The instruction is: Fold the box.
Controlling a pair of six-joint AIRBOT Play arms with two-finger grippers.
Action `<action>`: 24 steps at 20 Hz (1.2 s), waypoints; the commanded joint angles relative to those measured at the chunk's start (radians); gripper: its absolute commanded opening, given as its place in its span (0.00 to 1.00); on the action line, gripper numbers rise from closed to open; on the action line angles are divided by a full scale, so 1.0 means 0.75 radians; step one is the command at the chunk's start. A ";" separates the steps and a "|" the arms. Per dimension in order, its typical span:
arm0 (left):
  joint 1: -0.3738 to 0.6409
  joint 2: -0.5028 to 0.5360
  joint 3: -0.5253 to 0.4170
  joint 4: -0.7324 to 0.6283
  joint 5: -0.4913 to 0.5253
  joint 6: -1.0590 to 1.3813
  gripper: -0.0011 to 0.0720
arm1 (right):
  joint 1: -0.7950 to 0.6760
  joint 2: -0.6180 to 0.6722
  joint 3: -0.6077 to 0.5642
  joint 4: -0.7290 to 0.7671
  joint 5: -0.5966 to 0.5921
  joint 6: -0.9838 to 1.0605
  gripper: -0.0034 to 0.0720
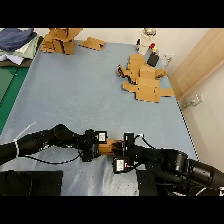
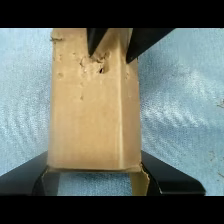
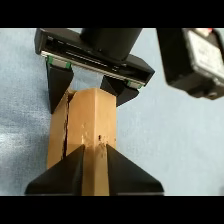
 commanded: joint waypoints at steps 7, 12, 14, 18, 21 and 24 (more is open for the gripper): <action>0.001 0.001 -0.001 0.001 0.000 0.001 0.65 | -0.001 -0.014 0.001 -0.028 0.006 0.001 0.25; 0.001 0.001 -0.001 0.001 0.000 0.001 0.65 | -0.001 -0.058 0.001 0.005 0.023 0.000 0.24; 0.001 0.001 -0.001 0.001 0.000 0.001 0.65 | 0.002 -0.058 0.001 0.036 0.018 -0.001 0.25; 0.001 0.001 -0.001 0.001 0.000 0.001 0.65 | 0.068 -0.058 0.001 0.053 -0.030 0.001 0.24; 0.001 0.001 -0.001 0.001 0.000 0.001 0.65 | 0.083 -0.058 0.001 0.063 -0.047 0.001 0.25; 0.001 0.001 -0.001 0.001 0.000 0.001 0.65 | 0.083 -0.054 0.001 0.062 -0.047 0.001 0.25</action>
